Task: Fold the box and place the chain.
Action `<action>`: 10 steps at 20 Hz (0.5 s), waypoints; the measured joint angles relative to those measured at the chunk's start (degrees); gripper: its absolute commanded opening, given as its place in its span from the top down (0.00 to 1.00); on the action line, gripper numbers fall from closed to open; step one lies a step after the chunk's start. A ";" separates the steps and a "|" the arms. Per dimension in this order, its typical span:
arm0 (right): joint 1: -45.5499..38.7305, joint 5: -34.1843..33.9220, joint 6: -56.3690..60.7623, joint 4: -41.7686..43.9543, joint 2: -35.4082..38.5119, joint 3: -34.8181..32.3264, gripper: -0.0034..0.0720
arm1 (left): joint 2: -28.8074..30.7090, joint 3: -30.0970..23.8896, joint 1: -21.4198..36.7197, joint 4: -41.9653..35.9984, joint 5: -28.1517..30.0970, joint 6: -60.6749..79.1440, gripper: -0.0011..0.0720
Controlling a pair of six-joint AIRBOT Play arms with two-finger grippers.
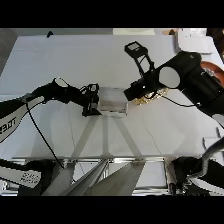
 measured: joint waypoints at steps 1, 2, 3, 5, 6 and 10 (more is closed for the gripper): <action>1.18 -0.61 0.00 0.31 -0.11 0.00 0.94 | 0.00 0.00 0.00 0.02 0.00 -0.02 0.63; 2.25 -1.31 0.00 0.55 -0.22 0.00 0.94 | 0.00 0.00 0.00 0.02 0.00 -0.02 0.63; 3.32 -2.56 0.02 1.05 -0.44 0.00 0.94 | 0.00 0.00 0.00 0.02 0.00 -0.02 0.63; 5.14 -5.27 -0.02 2.45 -1.11 -0.07 0.94 | 0.00 0.00 0.00 0.02 0.00 -0.02 0.63; 5.79 -6.69 -0.07 3.39 -1.64 -0.09 0.94 | 0.00 0.00 0.00 0.02 0.00 -0.02 0.63; 7.23 -11.93 -0.42 7.02 -4.13 -1.44 0.94 | 0.00 0.00 0.00 0.02 0.00 -0.02 0.63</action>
